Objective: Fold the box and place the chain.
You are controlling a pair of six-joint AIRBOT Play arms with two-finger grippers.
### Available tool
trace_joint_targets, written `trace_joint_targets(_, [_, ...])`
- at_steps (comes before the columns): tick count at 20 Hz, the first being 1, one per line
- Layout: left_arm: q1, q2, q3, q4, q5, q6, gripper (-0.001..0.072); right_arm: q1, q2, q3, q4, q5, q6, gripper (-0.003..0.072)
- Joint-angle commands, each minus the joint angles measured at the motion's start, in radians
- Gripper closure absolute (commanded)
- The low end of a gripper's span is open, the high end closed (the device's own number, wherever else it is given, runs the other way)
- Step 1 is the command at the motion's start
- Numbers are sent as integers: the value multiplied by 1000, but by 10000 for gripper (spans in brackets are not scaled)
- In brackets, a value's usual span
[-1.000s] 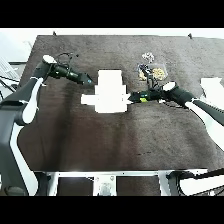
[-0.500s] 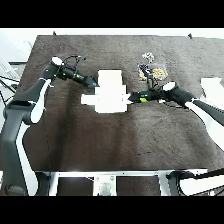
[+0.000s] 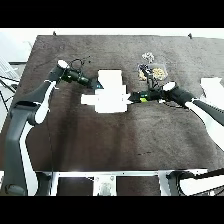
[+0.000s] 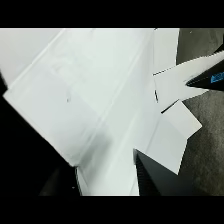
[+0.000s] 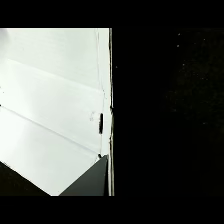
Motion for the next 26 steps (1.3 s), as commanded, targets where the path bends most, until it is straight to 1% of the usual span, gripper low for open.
trace_joint_targets(1, [-5, -3, 1, -7, 14, 10, 236, 1, 0, 0, 0, 0, 0, 673])
trace_joint_targets(4, [-5, -3, 1, -6, 12, 10, 247, 0, 0, 0, 0, 0, 0, 673])
trace_joint_targets(5, [-5, -3, 1, -4, 10, 10, 316, 1, 0, 0, 0, 0, 0, 673])
trace_joint_targets(6, [-5, -3, 1, -3, 9, 12, 324, 0, 0, 0, 0, 0, 0, 673])
trace_joint_targets(7, [-5, -3, 1, -4, 11, 12, 360, 0, 0, 0, 0, 0, 0, 673])
trace_joint_targets(9, [-5, -3, 1, -5, 9, 16, 373, 0, 0, 0, 0, 0, 0, 673])
trace_joint_targets(10, [-5, -3, 1, -5, 3, 21, 413, 0, 0, 0, 0, 0, 0, 673])
trace_joint_targets(11, [-5, -4, 1, -5, -5, 25, 417, 0, 0, 0, 0, 0, 0, 673])
trace_joint_targets(12, [-5, -6, 1, -6, -14, 29, 539, 0, 0, 0, 0, 0, 0, 673])
trace_joint_targets(15, [-5, -10, 1, -10, -17, 48, 668, 0, 0, 0, 0, 0, 0, 672])
trace_joint_targets(16, [-5, -10, 1, -12, -14, 64, 689, 0, 0, -1, 0, 0, 0, 672])
trace_joint_targets(17, [-5, -11, 1, -22, -14, 85, 689, 0, 0, -2, -1, 0, 0, 650])
trace_joint_targets(18, [-5, -10, 1, -32, -16, 122, 689, -1, 0, -3, -2, 4, -1, 521])
trace_joint_targets(19, [-5, -10, 1, -39, -17, 162, 689, -8, 1, -3, -8, 11, -1, 451])
trace_joint_targets(21, [-5, -10, 0, -76, -30, 275, 691, -38, 9, -3, -8, 15, -1, 451])
trace_joint_targets(23, [0, -11, -1, -136, -79, 440, 692, -90, 37, -3, -8, 15, -2, 451])
trace_joint_targets(26, [17, -10, -2, -209, -99, 590, 695, -202, 100, -3, -7, 14, -8, 451])
